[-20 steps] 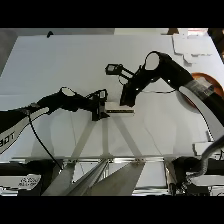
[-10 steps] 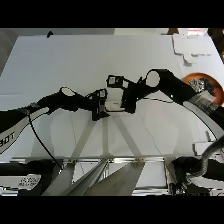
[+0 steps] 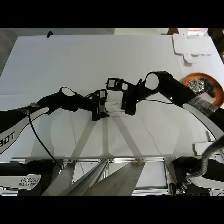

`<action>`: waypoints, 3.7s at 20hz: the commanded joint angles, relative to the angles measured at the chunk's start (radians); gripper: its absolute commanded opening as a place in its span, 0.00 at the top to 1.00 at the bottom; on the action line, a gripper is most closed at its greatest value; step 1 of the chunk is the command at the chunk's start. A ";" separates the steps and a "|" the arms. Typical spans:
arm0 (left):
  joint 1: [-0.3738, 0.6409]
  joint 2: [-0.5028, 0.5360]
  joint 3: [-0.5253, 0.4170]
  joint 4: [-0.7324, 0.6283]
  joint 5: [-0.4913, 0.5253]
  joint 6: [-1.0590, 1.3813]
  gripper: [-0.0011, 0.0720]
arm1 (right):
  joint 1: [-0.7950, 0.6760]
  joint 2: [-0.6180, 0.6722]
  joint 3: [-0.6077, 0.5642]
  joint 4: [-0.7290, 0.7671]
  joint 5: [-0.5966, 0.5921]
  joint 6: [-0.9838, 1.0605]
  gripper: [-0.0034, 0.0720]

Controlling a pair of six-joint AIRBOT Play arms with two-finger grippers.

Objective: Fold the box and place the chain.

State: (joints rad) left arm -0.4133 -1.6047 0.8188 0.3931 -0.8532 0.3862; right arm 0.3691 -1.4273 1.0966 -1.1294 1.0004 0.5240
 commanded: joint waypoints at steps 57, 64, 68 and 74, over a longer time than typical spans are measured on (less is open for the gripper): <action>0.000 0.000 0.000 -0.003 0.004 -0.002 0.61 | -0.131 -0.094 -0.200 0.601 -0.010 0.179 0.95; 0.000 0.000 0.000 -0.004 0.004 -0.002 0.61 | -0.132 -0.042 -0.200 0.607 -0.029 0.179 0.95; 0.000 0.000 0.000 -0.003 0.004 -0.002 0.61 | -0.132 0.135 -0.192 0.571 -0.042 0.185 0.95; 0.000 0.000 0.000 -0.003 0.004 -0.002 0.61 | -0.132 0.509 -0.190 -0.133 0.050 0.601 0.95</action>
State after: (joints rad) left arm -0.4141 -1.6047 0.8188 0.3889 -0.8494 0.3828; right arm 0.2371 -1.0775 0.9054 -0.8753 1.0084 0.8963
